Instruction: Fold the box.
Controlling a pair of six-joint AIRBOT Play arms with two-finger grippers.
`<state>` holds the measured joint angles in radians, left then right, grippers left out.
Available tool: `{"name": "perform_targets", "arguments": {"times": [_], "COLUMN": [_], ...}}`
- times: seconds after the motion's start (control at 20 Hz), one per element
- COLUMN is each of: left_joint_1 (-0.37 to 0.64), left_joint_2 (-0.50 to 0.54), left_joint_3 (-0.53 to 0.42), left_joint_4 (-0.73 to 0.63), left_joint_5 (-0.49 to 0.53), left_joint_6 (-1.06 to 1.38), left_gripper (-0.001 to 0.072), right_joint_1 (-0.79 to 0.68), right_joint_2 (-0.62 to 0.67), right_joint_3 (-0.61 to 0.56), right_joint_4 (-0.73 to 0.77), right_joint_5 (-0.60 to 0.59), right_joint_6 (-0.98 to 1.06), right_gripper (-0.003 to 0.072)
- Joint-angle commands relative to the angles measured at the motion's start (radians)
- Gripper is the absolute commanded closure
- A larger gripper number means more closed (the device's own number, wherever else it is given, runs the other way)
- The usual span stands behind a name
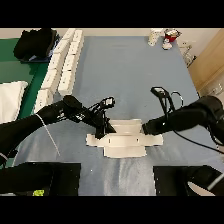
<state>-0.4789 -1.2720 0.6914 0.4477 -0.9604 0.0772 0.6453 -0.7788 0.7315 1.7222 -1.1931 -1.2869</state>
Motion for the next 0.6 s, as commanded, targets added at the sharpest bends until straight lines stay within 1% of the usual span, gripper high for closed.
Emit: {"name": "perform_targets", "arguments": {"times": [0.0,0.05,0.1,0.15,0.2,0.25,0.35,0.55], "left_joint_1": [0.0,0.0,0.0,0.0,0.0,0.0,0.0,0.0], "left_joint_2": [0.0,0.0,0.0,0.0,0.0,0.0,0.0,0.0], "left_joint_3": [0.0,0.0,0.0,0.0,0.0,0.0,0.0,0.0], "left_joint_4": [0.001,0.001,0.001,0.001,0.001,0.001,0.001,0.001], "left_joint_5": [0.0,0.0,0.0,0.0,0.001,0.001,0.0,0.0], "left_joint_6": [0.0,0.0,0.0,0.0,0.0,0.001,0.0,0.001], "left_gripper": [0.0697,0.0698,0.0698,0.0698,0.0697,0.0698,0.0697,0.0697], "right_joint_1": [0.315,0.41,0.502,0.571,0.629,0.665,0.684,0.684], "right_joint_2": [0.068,0.067,0.067,0.064,0.055,0.039,0.001,-0.074], "right_joint_3": [-0.016,-0.029,-0.049,-0.07,-0.09,-0.109,-0.146,-0.217], "right_joint_4": [-0.201,-0.209,-0.204,-0.204,-0.204,-0.229,-0.275,-0.287], "right_joint_5": [-0.018,-0.008,0.019,0.048,0.063,0.063,0.063,0.089], "right_joint_6": [0.218,0.216,0.213,0.213,0.213,0.198,0.164,0.011], "right_gripper": [0.0682,0.0679,0.0598,0.0342,0.0033,-0.0022,-0.0021,-0.0022]}}
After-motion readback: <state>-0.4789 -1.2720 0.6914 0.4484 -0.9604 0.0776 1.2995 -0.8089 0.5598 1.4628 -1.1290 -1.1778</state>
